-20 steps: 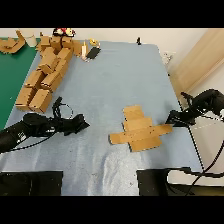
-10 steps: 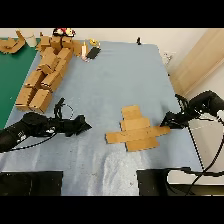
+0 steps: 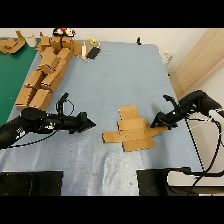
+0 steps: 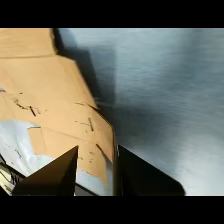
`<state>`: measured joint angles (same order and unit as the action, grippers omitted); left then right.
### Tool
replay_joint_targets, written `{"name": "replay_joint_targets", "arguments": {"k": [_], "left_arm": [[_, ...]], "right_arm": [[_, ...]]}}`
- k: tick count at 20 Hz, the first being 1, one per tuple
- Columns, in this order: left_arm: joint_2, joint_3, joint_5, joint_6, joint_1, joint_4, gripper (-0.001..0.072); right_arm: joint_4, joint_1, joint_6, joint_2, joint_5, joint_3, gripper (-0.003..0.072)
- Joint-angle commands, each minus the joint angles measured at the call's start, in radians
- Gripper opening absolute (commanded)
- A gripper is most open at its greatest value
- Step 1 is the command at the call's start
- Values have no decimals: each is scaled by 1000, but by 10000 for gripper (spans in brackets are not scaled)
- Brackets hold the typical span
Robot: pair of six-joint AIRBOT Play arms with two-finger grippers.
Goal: Fold the box.
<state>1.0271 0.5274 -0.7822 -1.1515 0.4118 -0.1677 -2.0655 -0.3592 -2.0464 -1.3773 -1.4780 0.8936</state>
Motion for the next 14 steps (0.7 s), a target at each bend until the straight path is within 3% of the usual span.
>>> {"name": "replay_joint_targets", "arguments": {"k": [1,2,3,5,8,10,14], "left_arm": [[-1,12,-31,12,0,24,14],[-1,12,-33,13,0,32,14],[-1,12,-34,12,0,39,14],[-1,12,-34,11,0,43,14],[-1,14,-38,22,-14,55,14],[0,25,-92,82,-55,55,14],[0,44,-244,149,-200,51,16]], "right_arm": [[-10,60,-5,-1,3,-19,363],[-10,67,-5,-1,2,-20,357],[-13,69,-5,-1,1,-20,270],[-40,71,-16,-1,-4,-20,12],[-186,122,-48,-1,-3,-21,3],[-294,205,-103,0,21,-45,3],[-411,407,-245,29,204,-210,2]]}}
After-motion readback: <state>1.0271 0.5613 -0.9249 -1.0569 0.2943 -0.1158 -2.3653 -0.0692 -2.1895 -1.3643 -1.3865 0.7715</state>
